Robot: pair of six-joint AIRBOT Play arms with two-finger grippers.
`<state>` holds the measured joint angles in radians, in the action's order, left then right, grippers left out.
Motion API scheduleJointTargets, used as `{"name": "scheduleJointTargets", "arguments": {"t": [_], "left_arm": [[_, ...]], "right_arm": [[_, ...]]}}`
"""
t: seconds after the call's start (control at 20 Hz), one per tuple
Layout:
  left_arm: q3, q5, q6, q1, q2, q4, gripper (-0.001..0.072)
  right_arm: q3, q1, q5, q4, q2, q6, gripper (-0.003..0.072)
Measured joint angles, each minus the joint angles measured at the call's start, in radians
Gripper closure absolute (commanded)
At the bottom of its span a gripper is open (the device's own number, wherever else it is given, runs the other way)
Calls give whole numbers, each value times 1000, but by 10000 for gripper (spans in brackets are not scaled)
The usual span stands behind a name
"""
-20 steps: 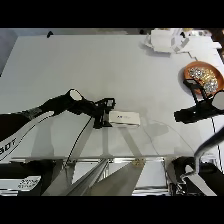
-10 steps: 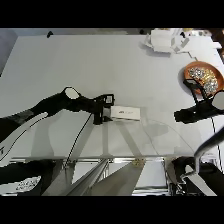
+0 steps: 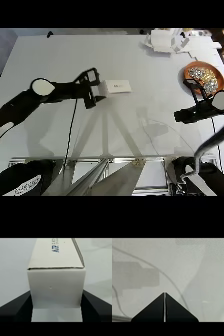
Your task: Fold the box and place the chain.
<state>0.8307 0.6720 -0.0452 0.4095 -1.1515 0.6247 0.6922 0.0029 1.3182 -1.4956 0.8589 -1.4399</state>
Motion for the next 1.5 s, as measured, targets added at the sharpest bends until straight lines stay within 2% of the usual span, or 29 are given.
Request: {"name": "scheduleJointTargets", "arguments": {"t": [0.3, 0.55, 0.75, 0.85, 1.1, 1.5], "left_arm": [[0, -57, -301, -217, 139, 163, 712], [-13, -69, -607, -486, 256, 320, 711], [-57, -61, -693, -686, 310, 359, 711], [-89, -48, -696, -753, 320, 364, 710], [-188, -36, -699, -847, 329, 356, 710], [-331, -19, -728, -876, 329, 368, 709]], "right_arm": [[0, 0, 0, 0, 0, 0, 671], [0, 0, 0, 0, 0, 0, 671], [0, 0, 0, 0, 0, 0, 671], [0, 0, 0, 0, 0, 0, 671], [0, 0, 0, 0, 0, 0, 671], [0, 0, 0, 0, 0, 0, 671]]}}
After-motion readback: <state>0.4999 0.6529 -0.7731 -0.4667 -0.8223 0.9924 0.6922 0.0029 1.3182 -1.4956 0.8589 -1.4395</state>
